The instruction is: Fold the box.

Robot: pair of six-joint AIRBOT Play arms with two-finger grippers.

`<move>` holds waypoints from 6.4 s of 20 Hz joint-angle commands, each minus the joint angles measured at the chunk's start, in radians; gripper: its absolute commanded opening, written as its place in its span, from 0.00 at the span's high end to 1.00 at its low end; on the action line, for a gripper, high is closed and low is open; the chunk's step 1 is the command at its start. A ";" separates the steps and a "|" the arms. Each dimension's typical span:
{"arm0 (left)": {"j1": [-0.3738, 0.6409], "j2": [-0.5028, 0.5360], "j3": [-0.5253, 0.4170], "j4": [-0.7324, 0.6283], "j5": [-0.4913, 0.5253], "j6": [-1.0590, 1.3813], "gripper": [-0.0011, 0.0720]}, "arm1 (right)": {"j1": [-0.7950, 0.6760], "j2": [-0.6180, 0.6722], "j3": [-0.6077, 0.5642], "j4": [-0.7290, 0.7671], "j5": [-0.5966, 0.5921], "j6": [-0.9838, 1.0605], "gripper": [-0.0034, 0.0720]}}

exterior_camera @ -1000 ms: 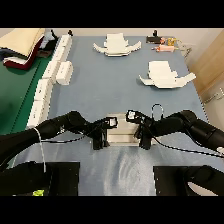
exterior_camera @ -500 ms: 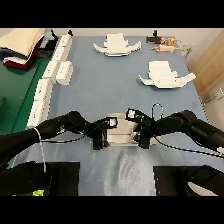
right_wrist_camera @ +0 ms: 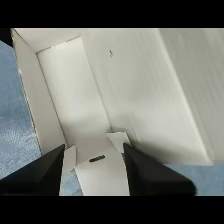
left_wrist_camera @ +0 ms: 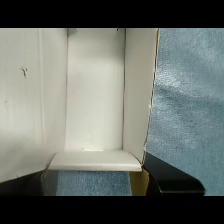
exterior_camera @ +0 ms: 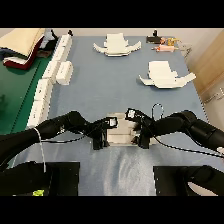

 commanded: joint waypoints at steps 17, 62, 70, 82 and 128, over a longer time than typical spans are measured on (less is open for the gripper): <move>0.000 0.000 0.000 0.000 0.000 0.000 0.37 | -0.160 0.021 0.007 -0.587 -0.418 1.416 0.95; 0.000 0.000 0.000 0.000 0.000 0.000 0.37 | 0.333 -0.326 0.364 -0.597 -0.384 1.675 0.38; 0.000 0.000 0.000 0.000 0.000 0.000 0.37 | 0.335 -0.393 0.370 -0.594 -0.391 1.714 0.50; 0.000 0.000 0.000 0.000 0.000 0.000 0.37 | 0.335 -0.380 0.371 -0.579 -0.420 1.656 0.43; 0.000 0.000 0.000 0.000 0.000 0.001 0.37 | 0.014 -0.015 0.049 0.193 -0.018 0.230 0.95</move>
